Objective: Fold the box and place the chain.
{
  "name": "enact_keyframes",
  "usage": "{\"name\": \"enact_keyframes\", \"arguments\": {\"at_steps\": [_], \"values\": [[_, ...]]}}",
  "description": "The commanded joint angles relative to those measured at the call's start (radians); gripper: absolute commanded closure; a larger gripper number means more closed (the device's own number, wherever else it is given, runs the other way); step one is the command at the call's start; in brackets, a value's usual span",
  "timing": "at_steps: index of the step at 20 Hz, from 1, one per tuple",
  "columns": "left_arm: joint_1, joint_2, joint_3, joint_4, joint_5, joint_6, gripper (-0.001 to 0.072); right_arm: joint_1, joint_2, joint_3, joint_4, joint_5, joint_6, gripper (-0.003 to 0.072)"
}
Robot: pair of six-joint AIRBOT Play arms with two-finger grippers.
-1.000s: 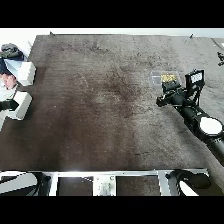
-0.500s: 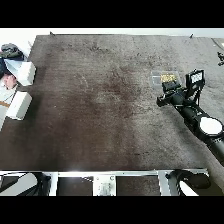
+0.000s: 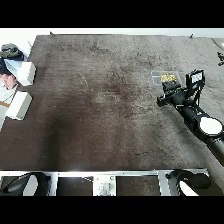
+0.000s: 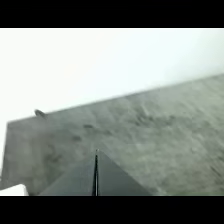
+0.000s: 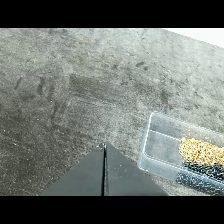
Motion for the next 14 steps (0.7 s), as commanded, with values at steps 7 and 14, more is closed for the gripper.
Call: {"name": "enact_keyframes", "arguments": {"at_steps": [7,14], "values": [[-0.279,0.397,-0.553,-0.058,0.514,0.02,0.0705,0.0,0.001,-0.001,0.0,0.0,0.0,0.0675],[-0.285,0.395,-0.629,-0.058,0.671,0.022,0.0699,0.0,0.001,-0.001,0.0,0.0,0.0,0.0675]]}}
